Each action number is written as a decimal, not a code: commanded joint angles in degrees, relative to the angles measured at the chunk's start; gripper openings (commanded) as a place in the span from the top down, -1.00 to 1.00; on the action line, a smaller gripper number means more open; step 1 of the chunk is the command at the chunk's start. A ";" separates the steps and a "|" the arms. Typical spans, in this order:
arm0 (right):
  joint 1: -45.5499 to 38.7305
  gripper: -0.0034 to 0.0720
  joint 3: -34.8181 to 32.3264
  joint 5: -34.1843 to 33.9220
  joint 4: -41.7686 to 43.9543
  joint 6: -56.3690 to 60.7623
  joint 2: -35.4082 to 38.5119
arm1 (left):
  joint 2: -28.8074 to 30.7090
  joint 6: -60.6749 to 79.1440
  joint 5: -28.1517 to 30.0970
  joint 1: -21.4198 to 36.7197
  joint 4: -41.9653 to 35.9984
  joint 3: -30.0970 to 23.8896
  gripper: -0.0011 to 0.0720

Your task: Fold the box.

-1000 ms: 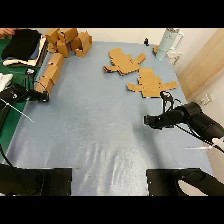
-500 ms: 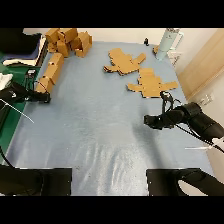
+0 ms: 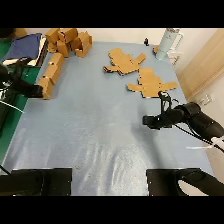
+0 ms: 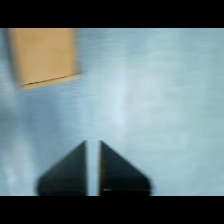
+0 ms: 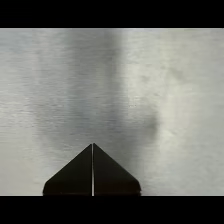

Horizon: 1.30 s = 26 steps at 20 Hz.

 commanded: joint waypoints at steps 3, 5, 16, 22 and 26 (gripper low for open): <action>0.46 0.90 8.50 0.87 5.46 -8.00 -7.87 | 1.31 -2.34 -3.67 -20.72 -9.16 2.93 0.94; 0.50 0.90 14.84 0.35 5.51 -8.59 -12.94 | 0.20 -7.04 0.81 -30.75 -7.32 2.82 0.94; 10.62 0.90 31.12 0.00 4.68 -9.86 -26.93 | -7.76 -19.80 11.37 -47.54 -7.54 0.96 0.93; 10.84 0.90 31.12 -0.55 4.61 -9.84 -26.93 | -7.76 -19.82 11.37 -47.56 -7.58 0.96 0.93; 10.84 0.90 31.12 -0.55 4.61 -9.84 -26.93 | -7.76 -19.82 11.37 -47.58 -7.58 0.96 0.93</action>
